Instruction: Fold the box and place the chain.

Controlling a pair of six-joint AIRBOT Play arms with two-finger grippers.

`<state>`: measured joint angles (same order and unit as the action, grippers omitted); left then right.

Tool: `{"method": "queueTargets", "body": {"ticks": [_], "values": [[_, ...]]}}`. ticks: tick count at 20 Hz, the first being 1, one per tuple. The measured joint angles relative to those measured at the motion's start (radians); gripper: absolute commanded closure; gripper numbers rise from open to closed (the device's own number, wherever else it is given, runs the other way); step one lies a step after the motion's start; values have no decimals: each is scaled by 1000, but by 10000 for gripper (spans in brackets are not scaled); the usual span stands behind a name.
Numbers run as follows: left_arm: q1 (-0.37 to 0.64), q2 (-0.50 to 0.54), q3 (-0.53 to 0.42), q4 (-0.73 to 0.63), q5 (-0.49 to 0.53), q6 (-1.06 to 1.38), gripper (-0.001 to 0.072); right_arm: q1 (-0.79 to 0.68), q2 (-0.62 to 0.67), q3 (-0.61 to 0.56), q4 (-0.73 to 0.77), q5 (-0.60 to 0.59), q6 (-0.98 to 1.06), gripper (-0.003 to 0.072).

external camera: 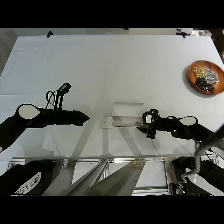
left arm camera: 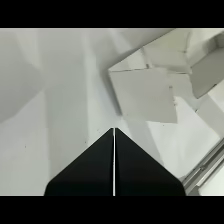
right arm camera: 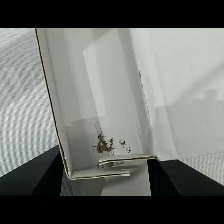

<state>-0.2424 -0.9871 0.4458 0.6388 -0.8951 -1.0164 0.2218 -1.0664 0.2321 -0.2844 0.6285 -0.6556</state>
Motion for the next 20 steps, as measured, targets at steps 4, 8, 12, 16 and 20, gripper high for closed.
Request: {"method": "queueTargets", "body": {"ticks": [4,8,12,16,20], "values": [[8,-103,-10,-66,-7,-44,704,0,0,0,0,0,0,284],[-55,-199,-13,-148,27,-39,704,0,0,0,0,0,0,284],[-111,-254,-13,-188,91,-35,704,0,0,0,0,0,0,284],[-136,-272,-11,-223,124,-35,704,0,0,0,0,0,0,284],[-153,-281,-10,-240,148,-39,705,0,0,0,0,0,0,284]]}}
